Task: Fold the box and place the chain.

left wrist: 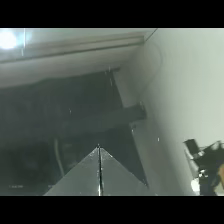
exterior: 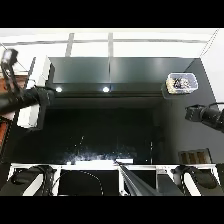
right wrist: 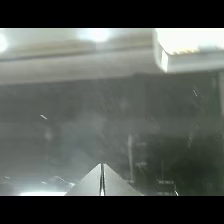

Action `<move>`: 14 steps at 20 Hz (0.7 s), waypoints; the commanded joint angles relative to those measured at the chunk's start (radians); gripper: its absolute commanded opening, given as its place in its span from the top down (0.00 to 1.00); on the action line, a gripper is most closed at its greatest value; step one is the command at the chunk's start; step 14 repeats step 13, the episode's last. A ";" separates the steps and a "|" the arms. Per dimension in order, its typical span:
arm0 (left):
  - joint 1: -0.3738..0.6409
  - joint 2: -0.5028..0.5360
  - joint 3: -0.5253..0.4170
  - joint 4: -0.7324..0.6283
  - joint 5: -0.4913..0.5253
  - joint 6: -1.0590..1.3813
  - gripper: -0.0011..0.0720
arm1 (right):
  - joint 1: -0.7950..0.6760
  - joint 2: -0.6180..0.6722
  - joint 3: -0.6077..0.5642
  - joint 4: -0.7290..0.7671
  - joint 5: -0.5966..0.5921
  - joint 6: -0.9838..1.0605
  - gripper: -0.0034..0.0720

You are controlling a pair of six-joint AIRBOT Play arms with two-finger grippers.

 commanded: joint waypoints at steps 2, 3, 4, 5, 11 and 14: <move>-0.068 0.129 -0.137 0.074 0.082 -0.111 0.95 | 0.000 0.040 -0.067 -0.072 0.001 0.049 0.93; -0.068 0.134 -0.137 0.073 0.087 -0.111 0.95 | -0.001 0.040 -0.067 -0.072 0.002 0.049 0.93; -0.068 0.134 -0.137 0.073 0.088 -0.111 0.95 | 0.000 0.040 -0.067 -0.072 0.001 0.049 0.93; -0.068 0.134 -0.137 0.073 0.087 -0.111 0.95 | 0.000 0.040 -0.067 -0.072 0.002 0.049 0.93; -0.068 0.134 -0.137 0.073 0.088 -0.111 0.95 | -0.001 0.040 -0.067 -0.072 0.002 0.049 0.93; -0.068 0.134 -0.137 0.073 0.088 -0.111 0.95 | 0.000 0.040 -0.067 -0.072 0.001 0.049 0.93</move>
